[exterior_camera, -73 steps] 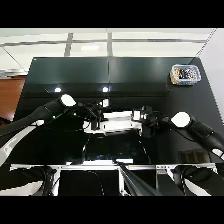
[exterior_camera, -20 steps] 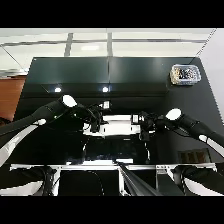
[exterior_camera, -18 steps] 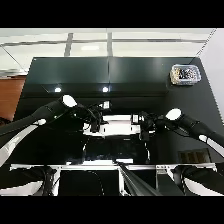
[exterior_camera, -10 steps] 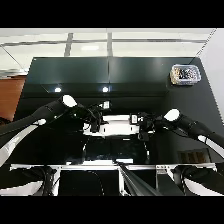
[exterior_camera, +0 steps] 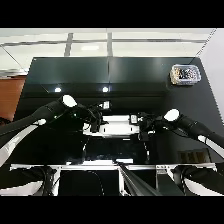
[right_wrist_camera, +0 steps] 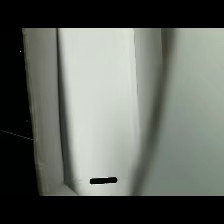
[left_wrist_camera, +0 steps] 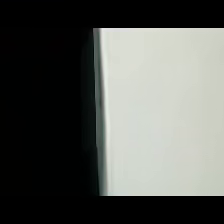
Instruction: Fold the box and place the chain.
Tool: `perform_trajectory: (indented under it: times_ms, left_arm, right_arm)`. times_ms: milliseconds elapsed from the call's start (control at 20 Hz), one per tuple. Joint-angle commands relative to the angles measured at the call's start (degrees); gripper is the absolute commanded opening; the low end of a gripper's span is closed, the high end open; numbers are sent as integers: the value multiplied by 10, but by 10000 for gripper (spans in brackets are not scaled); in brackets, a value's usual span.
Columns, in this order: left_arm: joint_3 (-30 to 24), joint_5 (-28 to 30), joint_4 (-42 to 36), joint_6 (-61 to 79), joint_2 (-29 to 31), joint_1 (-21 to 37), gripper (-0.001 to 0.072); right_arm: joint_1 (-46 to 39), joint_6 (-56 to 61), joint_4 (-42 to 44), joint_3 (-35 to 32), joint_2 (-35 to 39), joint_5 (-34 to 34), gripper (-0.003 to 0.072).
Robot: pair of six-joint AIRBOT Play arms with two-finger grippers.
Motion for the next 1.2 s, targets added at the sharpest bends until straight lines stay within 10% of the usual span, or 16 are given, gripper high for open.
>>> perform_trajectory:
  times_ms: [0,250,500,700,800,850,1000,1150]
  left_arm:
    - [0,-5,-1,-1,0,0,71]
    - [2,-40,3,-7,9,12,576]
    - [12,-45,122,-201,98,53,583]
    - [12,-123,236,-393,174,90,524]
    - [12,-202,232,-457,181,101,94]
    - [9,-244,214,-459,179,101,33]
    - [-22,-253,98,-459,179,68,32]
    - [-42,-128,4,-441,179,6,33]
  right_arm:
    - [0,0,-8,0,0,2,441]
    - [0,2,-13,-1,0,3,442]
    - [0,3,-13,-1,0,2,442]
    - [0,3,-14,-1,0,2,442]
    - [0,3,-14,-1,0,2,441]
    - [0,3,-14,-1,0,2,439]
    - [0,2,-14,-1,0,5,192]
    - [0,2,-14,-1,0,5,191]
